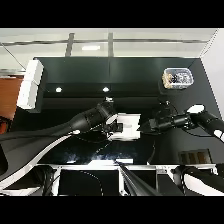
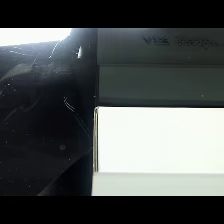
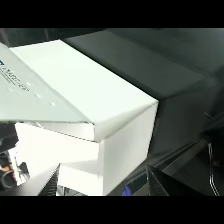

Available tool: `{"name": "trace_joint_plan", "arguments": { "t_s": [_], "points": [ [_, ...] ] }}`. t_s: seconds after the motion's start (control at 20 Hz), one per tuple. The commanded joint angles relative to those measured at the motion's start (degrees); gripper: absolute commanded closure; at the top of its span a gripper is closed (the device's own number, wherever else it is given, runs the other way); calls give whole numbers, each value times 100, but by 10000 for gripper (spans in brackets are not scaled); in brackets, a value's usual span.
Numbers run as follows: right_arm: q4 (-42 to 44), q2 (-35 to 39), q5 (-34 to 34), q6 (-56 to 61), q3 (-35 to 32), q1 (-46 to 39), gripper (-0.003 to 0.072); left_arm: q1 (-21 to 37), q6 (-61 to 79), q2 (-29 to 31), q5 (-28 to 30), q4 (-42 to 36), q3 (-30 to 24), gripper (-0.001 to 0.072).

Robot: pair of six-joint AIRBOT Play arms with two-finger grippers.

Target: Fold the box and place the chain.

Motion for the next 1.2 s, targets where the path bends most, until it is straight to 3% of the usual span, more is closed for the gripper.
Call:
{"name": "trace_joint_plan", "arguments": {
  "t_s": [0.0, 0.1, 0.25, 0.3, 0.4, 0.65, 0.85, 0.95, 1.15],
  "points": [
    [-4, 81, -581, 472, 42, 509, 70, 7, 0, 2, -2, 2, 2, 678],
    [-337, 260, -1097, 1196, 50, 868, 70, 7, 0, 2, -2, 2, 2, 677],
    [-1534, 553, -1523, 2514, 256, 1467, 97, 7, 0, 2, -15, 2, 2, 678],
    [-2146, 632, -1574, 3045, 431, 1700, 133, 7, 0, 2, -15, 2, 2, 677],
    [-3335, 671, -1519, 4140, 824, 2201, 134, 7, 0, 2, -15, 2, 2, 678],
    [-5200, 638, -1405, 6422, 1408, 3449, 134, 7, 0, 2, 4, 2, 2, 678],
    [-5521, 387, -1029, 7235, 1637, 3995, 140, 7, 0, 2, 2, 2, 2, 678],
    [-5532, 249, -1080, 7449, 1637, 4162, 310, 7, 0, 2, -7, 2, 2, 678],
    [-5488, 4, -1093, 7755, 1637, 4242, 310, 7, 0, 2, 2, 4, 2, 677]
  ]
}}
